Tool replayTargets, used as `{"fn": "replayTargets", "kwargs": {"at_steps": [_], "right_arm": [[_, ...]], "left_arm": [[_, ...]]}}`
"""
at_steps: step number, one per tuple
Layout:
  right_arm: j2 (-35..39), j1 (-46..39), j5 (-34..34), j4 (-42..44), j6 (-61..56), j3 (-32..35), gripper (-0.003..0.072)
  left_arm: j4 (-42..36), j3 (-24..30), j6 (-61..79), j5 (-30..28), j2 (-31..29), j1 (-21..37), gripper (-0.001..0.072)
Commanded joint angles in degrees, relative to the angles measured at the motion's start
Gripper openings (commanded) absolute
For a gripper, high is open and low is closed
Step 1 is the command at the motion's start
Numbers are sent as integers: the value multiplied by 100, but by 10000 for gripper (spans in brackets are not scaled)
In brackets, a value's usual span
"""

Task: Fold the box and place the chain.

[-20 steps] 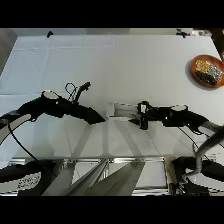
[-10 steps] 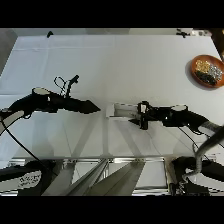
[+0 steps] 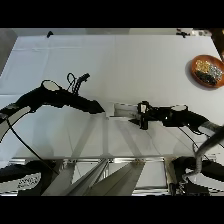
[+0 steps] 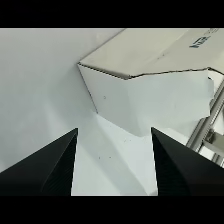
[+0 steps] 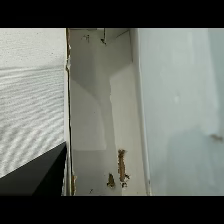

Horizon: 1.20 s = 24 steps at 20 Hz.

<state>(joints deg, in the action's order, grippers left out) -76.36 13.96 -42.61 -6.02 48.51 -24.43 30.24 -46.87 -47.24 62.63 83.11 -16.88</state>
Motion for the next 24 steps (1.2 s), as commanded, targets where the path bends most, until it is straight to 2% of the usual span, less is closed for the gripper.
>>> {"fn": "replayTargets", "kwargs": {"at_steps": [1, 6, 10, 12, 13, 14, 19, 24], "right_arm": [[4, 2, -2, 0, -2, 2, 413], [4, 2, -2, 2, -2, 2, 413], [4, 2, -2, 0, 0, 2, 413], [4, 2, -2, 0, 0, 2, 413], [4, 2, -2, 0, -2, 2, 413], [4, 2, -2, 0, -2, 2, 413], [4, 2, -2, 0, -2, 2, 413], [4, 2, -2, 0, -2, 2, 413]], "left_arm": [[90, -131, -81, -214, 125, -308, 518], [-107, -501, -79, -234, 326, -562, 518], [-76, -533, -63, -26, 361, -638, 518], [-46, -535, -68, -164, 358, -671, 530], [20, -535, -87, -289, 358, -704, 574], [133, -535, -188, -402, 361, -752, 582], [879, -595, -1032, -629, 358, -1056, 583], [1495, -1045, -2118, -879, 358, -1311, 583]]}}
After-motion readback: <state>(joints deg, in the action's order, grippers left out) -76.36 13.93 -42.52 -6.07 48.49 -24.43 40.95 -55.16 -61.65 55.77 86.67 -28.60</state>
